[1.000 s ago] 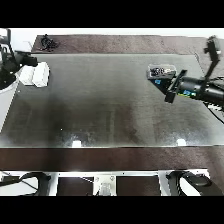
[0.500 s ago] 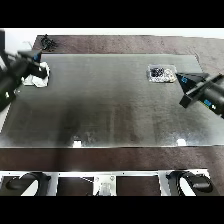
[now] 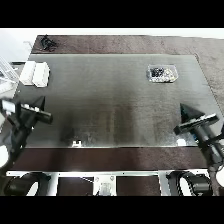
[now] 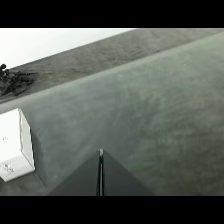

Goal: Fold the box and place the chain.

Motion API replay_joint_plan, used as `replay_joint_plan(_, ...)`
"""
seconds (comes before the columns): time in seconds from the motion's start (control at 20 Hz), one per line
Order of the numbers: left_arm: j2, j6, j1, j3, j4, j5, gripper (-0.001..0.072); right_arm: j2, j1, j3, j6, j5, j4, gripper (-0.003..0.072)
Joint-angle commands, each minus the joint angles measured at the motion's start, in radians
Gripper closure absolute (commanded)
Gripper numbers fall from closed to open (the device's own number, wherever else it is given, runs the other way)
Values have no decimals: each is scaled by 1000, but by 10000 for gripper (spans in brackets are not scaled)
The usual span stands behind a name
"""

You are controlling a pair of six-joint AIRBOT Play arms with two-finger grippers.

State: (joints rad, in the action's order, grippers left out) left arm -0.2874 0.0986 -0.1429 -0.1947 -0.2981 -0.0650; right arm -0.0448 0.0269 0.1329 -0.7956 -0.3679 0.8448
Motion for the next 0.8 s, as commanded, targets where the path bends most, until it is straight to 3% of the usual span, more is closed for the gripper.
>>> replay_joint_plan(0.0, 110, 2, -5, 161, -1, 13, 696, -130, -1, -157, -42, 41, 3, 678)
replay_joint_plan(0.15, 119, 6, -5, 198, 0, 13, 694, -127, 0, -166, -42, 55, 3, 677)
replay_joint_plan(0.75, 119, 5, -5, 198, -1, 13, 690, -127, -1, -166, -42, 64, 2, 676)
